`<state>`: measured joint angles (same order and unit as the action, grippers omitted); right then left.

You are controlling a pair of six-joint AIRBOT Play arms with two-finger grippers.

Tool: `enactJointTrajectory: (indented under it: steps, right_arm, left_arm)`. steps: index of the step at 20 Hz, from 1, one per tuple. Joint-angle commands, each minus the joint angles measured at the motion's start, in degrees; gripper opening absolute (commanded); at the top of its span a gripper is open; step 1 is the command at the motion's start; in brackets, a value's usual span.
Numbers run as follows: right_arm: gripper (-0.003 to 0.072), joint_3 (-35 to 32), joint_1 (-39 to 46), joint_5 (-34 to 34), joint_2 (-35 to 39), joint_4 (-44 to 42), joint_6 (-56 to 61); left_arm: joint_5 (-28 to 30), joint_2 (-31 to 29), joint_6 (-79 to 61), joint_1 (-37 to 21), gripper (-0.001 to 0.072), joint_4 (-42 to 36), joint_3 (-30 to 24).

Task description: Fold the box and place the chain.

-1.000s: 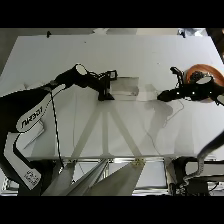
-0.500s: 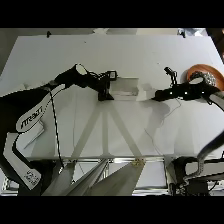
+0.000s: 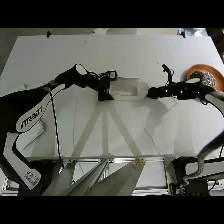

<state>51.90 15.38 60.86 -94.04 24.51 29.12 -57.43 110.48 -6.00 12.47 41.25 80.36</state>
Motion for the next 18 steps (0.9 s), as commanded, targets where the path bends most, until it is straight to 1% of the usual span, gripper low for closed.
enactJointTrajectory:
  steps: [1,2,7,9,11,14,15,16,18]
  right_arm:
    - [0.0170,0.00,-1.53,1.70,0.00,-3.43,-0.68]
    - [0.0282,0.00,-1.75,1.90,0.00,-4.11,-0.66]
    - [0.0297,0.00,-1.73,2.69,0.00,-8.24,-0.74]
    - [0.0390,0.00,-1.75,1.86,0.00,-9.33,-0.74]
    - [0.0396,0.00,-1.75,0.22,0.00,-9.38,-0.79]
    - [0.0388,0.00,-1.73,-0.13,0.00,-8.44,-1.22]
    - [0.0375,0.00,-1.73,-0.31,0.00,-7.65,-1.20]
    - [0.0325,0.00,-1.73,-0.31,0.02,-6.60,-1.18]
    - [0.0320,0.00,-1.73,-0.20,0.09,-5.86,-1.16]
  left_arm:
    - [-0.02,0.00,0.02,-0.02,0.0019,-0.02,0.07]
    - [-0.02,0.00,0.02,-0.02,0.0019,-0.02,0.07]
    - [-0.07,0.00,0.04,0.02,0.0019,-0.02,0.07]
    - [-0.24,0.00,0.04,0.02,0.0019,-0.04,0.07]
    - [-0.46,0.00,0.04,0.02,0.0019,-0.04,0.07]
    - [-0.44,0.00,0.02,0.02,0.0019,-0.04,0.07]
    - [-0.44,0.00,0.04,0.02,0.0019,-0.02,0.07]
    - [-0.44,0.00,0.02,0.02,0.0019,-0.04,0.07]
    - [-0.44,0.00,0.04,0.02,0.0019,-0.02,0.07]
